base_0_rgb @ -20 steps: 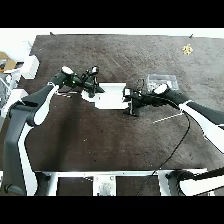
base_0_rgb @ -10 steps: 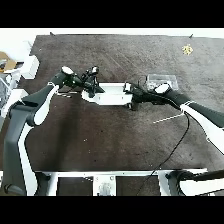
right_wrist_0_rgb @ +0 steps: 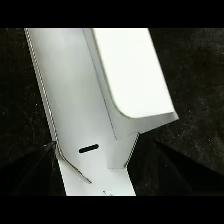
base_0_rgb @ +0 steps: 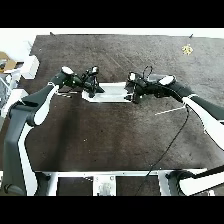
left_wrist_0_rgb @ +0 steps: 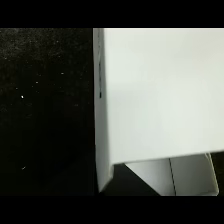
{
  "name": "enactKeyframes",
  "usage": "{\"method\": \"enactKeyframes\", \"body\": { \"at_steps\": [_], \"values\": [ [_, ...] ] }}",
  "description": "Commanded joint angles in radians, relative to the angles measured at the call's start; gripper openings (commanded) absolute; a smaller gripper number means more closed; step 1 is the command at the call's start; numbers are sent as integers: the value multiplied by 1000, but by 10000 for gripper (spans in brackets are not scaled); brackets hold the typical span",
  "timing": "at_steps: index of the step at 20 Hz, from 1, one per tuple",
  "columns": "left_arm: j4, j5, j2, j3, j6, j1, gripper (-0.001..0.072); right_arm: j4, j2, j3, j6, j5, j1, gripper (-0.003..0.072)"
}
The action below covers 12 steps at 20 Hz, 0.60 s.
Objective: Fold the box and place the chain.
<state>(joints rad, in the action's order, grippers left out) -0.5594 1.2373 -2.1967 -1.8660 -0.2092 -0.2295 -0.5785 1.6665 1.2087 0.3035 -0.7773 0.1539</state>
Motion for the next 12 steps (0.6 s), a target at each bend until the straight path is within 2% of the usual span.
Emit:
{"method": "enactKeyframes", "body": {
  "at_steps": [1, 9, 12],
  "values": [
    [-1, 1, 0, 0, -1, 0, 15, 3, 71, 79, -14, -121, -29, 679],
    [-1, 1, 0, 0, -1, 0, 15, -9, 257, 295, -91, -392, -35, 677],
    [-1, 1, 0, 0, -1, 0, 15, -8, 314, 352, -102, -413, -34, 677]
  ]
}}
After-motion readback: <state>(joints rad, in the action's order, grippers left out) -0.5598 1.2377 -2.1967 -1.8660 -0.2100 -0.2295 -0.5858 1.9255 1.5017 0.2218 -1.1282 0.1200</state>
